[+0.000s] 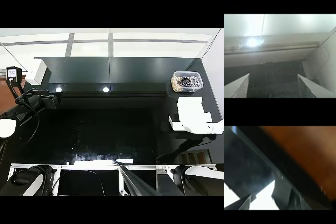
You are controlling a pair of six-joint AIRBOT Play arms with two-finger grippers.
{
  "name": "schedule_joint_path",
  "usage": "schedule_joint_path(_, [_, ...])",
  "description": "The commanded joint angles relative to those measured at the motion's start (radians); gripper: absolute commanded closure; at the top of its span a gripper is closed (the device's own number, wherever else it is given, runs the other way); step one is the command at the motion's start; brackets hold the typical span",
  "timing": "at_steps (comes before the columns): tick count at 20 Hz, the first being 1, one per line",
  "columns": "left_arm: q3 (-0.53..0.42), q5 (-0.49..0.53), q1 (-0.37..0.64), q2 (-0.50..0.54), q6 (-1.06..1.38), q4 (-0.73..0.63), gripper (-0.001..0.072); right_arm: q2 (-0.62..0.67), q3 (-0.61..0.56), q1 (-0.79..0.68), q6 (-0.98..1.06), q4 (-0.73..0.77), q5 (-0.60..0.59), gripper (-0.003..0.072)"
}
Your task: Fold the box and place the chain.
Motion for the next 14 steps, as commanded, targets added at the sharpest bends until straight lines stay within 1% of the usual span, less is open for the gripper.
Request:
schedule_joint_path(1, [0.000,0.002,-0.001,-0.001,0.000,0.000,-0.0007,-0.092,0.053,0.002,-0.178,-0.024,0.192,-0.0034])
schedule_joint_path(2, [0.000,0.002,-0.001,-0.001,0.000,0.000,-0.0007,-0.102,0.056,0.019,-0.205,-0.039,0.189,0.0072])
schedule_joint_path(3, [0.000,0.001,-0.001,-0.001,0.000,0.000,-0.0006,-0.109,0.056,0.034,-0.225,-0.055,0.179,0.0095])
schedule_joint_path(4, [0.000,0.001,-0.001,-0.001,0.000,0.000,-0.0007,-0.115,0.056,0.048,-0.241,-0.064,0.163,0.0150])
schedule_joint_path(5, [0.000,0.001,-0.001,-0.001,0.000,0.000,-0.0007,-0.117,0.056,0.060,-0.253,-0.065,0.139,0.0249])
schedule_joint_path(6, [0.000,0.001,-0.001,-0.001,0.000,0.000,-0.0007,-0.117,0.056,0.068,-0.252,-0.061,0.120,0.0363])
schedule_joint_path(7, [0.000,0.002,-0.001,-0.001,0.000,0.000,-0.0007,-0.117,0.061,0.071,-0.253,-0.050,0.122,0.0661])
schedule_joint_path(8, [0.000,0.002,-0.001,-0.001,0.000,0.000,-0.0007,-0.117,0.066,0.069,-0.271,-0.026,0.140,0.0676])
schedule_joint_path(10, [0.000,0.001,-0.001,-0.001,0.000,0.000,-0.0007,-0.109,0.070,0.064,-0.340,0.036,0.211,0.0676])
schedule_joint_path(12, [0.000,0.002,-0.001,-0.001,0.000,0.000,-0.0006,-0.099,0.066,0.062,-0.373,0.143,0.285,0.0677])
schedule_joint_path(14, [-0.001,0.001,-0.003,-0.001,0.000,-0.003,-0.0006,-0.062,0.030,0.081,-0.392,0.262,0.309,0.0677])
